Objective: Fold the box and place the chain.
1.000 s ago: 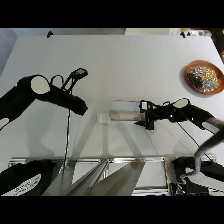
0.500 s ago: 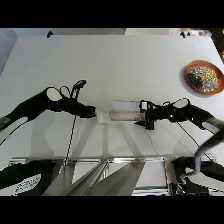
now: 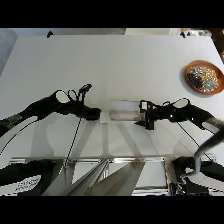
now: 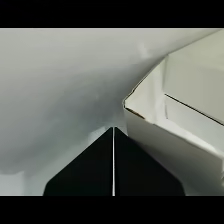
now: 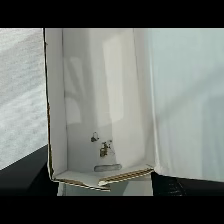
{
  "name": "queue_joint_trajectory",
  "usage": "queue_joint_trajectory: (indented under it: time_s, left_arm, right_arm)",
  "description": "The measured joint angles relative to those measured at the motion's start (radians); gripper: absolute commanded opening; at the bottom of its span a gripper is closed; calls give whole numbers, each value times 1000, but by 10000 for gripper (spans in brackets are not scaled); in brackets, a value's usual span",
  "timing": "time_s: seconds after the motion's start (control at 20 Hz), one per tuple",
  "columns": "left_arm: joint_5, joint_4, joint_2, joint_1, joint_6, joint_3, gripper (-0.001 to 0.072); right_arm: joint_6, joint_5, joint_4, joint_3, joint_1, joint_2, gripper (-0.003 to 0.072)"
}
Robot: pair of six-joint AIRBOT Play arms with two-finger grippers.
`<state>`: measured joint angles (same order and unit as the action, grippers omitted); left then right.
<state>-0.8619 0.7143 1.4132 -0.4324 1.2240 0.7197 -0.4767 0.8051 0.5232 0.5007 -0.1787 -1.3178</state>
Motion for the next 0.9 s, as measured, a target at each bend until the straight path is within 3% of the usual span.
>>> queue_joint_trajectory:
  time_s: [0.1,0.2,0.3,0.9]
  left_arm:
    - [2,-24,-19,-11,-25,0,34]
    - [8,-38,-49,-17,-40,0,102]
    - [12,-48,-78,-23,-44,0,222]
    - [75,-137,-111,-102,-50,0,235]
  right_arm:
    - [0,0,0,0,0,0,298]
    - [0,0,0,0,0,0,298]
    - [0,0,0,0,0,0,298]
    - [0,0,0,0,0,0,298]
